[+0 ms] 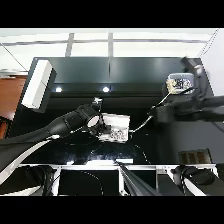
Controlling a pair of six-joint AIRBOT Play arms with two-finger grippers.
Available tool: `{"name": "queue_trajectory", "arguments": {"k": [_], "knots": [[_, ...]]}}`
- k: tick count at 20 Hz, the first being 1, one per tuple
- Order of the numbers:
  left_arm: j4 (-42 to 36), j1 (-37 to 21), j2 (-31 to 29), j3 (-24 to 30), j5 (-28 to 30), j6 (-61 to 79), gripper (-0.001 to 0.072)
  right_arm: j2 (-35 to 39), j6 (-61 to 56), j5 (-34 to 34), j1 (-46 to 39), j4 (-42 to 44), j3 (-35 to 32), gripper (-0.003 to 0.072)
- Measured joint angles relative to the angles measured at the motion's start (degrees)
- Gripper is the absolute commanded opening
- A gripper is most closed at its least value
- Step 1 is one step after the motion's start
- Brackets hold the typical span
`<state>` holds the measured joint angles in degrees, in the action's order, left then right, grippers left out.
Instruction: Fold the box and place the chain.
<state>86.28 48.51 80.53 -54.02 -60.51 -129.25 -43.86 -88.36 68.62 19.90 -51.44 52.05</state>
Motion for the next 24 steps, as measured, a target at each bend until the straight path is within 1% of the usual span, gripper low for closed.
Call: {"name": "queue_trajectory", "arguments": {"k": [2, 3, 7, 8, 9, 10, 12, 15, 18, 20, 22, 23, 24], "knots": [[0.0, 0.0, 0.0, 0.0, 0.0, 0.0, 0.003, -1.33, -0.26, -5.66, 4.24, 3.34, -3.23, 0.0016], [0.0, 0.0, 0.0, 0.0, 0.0, 0.0, 0.003, -2.14, -0.42, -7.41, 6.12, 4.22, -4.2, 0.0017], [0.0, 0.0, 0.0, 0.0, 0.0, 0.0, 0.003, -6.36, -0.63, -14.23, 12.09, 6.8, -6.05, 0.0023], [0.0, 0.0, 0.0, 0.0, 0.02, 0.02, 0.003, -7.56, -0.72, -15.58, 12.9, 7.1, -6.27, 0.0098], [0.0, 0.0, 0.0, 0.0, 0.02, 0.0, 0.003, -8.48, -0.9, -16.52, 13.4, 7.02, -6.43, 0.0337], [0.0, 0.0, 0.0, 0.0, 0.0, 0.0, 0.003, -9.18, -1.09, -17.66, 13.53, 6.71, -6.49, 0.0399], [0.0, 0.0, 0.0, 0.0, 0.0, 0.0, 0.003, -9.73, -1.64, -17.79, 11.91, 5.49, -6.54, 0.0398], [0.0, 0.0, 0.0, 0.0, 0.02, 0.0, 0.003, -8.66, -1.75, -15.06, 4.57, 1.42, -6.43, 0.0386], [0.0, 0.0, 0.0, 0.0, 0.02, 0.02, 0.003, -7.91, -1.55, -11.52, -3.37, -8.52, -7.06, 0.0386], [0.0, 0.0, 0.0, 0.0, 0.02, 0.02, 0.003, -7.67, 2.6, -10.38, -6.29, -14.91, -8.94, 0.0386], [0.0, 0.0, 0.0, 0.0, 0.02, 0.0, 0.003, -7.61, 11.8, -11.19, -7.85, -17.57, -11.41, 0.0391], [0.0, 0.0, 0.0, 0.0, 0.02, 0.02, 0.003, -7.56, 17.2, -12.5, -8.31, -17.99, -12.48, 0.0452], [0.0, 0.0, 0.0, 0.0, 0.02, 0.0, 0.003, -7.56, 22.05, -14.34, -8.63, -17.94, -13.38, 0.0666]]}}
